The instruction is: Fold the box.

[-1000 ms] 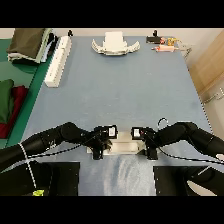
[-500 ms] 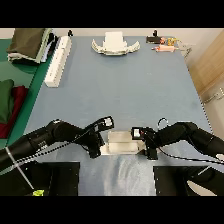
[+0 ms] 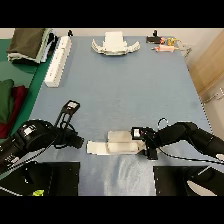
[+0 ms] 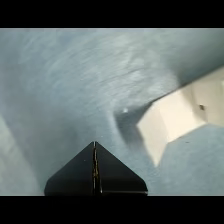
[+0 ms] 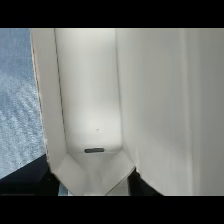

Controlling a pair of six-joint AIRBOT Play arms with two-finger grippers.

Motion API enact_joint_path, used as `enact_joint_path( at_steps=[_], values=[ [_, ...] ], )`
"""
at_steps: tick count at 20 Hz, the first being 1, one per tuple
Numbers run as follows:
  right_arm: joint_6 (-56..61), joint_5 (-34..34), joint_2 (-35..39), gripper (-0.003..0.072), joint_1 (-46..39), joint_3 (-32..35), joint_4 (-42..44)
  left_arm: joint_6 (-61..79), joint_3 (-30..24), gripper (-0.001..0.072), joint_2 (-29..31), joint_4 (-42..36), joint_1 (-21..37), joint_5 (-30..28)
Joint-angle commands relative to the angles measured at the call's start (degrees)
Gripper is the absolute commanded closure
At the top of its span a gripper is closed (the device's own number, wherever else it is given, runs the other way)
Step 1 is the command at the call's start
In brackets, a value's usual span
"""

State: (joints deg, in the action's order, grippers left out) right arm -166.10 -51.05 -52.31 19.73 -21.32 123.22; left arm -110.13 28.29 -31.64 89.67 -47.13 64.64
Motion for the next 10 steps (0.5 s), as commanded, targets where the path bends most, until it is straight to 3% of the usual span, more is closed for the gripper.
enact_joint_path(
  at_steps=[1,5,10],
  values=[
    [0.0,0.0,0.0,0.0252,0.0,0.0,0.0,-11.1,-2.7,0.0693,0.2,-1.1,1.2,0.9],
    [0.0,0.0,0.0,0.0252,0.0,0.0,0.0,-5.8,-8.9,0.0695,-4.5,-16.2,1.0,-14.5],
    [0.0,0.0,0.0,0.0252,0.0,0.0,0.0,4.2,-9.7,0.0695,-8.9,-29.3,1.0,-23.8]
  ],
)
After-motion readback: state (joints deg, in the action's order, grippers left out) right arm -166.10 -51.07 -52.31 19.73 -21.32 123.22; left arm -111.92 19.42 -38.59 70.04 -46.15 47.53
